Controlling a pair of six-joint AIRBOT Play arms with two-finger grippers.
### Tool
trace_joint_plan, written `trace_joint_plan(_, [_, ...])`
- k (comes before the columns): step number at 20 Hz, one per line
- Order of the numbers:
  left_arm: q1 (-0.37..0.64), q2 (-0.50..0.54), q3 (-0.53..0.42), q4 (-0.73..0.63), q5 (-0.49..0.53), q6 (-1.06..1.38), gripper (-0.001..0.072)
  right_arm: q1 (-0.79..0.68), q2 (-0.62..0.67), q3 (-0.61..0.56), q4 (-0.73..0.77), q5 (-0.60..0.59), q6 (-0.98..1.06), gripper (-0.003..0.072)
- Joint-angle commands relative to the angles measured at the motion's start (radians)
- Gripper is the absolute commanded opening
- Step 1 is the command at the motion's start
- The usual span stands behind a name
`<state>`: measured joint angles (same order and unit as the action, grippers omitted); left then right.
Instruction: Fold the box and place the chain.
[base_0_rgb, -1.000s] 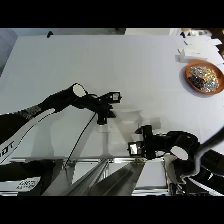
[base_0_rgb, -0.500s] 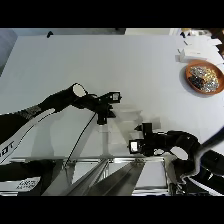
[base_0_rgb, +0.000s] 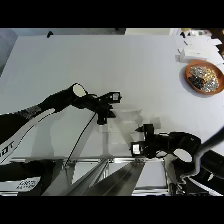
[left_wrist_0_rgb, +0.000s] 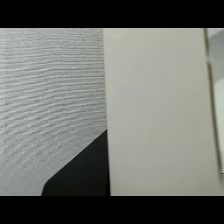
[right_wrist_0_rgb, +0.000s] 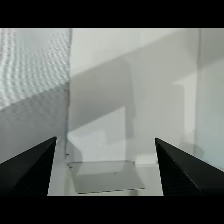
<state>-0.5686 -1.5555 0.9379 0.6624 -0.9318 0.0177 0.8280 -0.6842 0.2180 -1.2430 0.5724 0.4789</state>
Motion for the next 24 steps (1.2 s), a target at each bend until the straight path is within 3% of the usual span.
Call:
trace_joint_plan(1, [0.000,0.000,-0.001,0.000,0.000,0.000,0.0012,0.013,0.026,-0.031,0.007,0.006,0.006,0.0695])
trace_joint_plan(3, [0.000,0.000,-0.001,0.000,0.000,0.000,0.0012,0.012,0.021,-0.048,0.006,-0.064,0.015,0.0707])
trace_joint_plan(18, [0.000,0.000,-0.001,0.000,0.000,0.000,0.0012,-0.018,0.002,-0.062,0.008,-0.077,0.002,0.0703])
trace_joint_plan(24, [0.000,0.000,-0.001,0.000,0.000,0.000,0.0012,-0.030,-0.032,-0.063,0.005,-0.193,-0.018,0.0700])
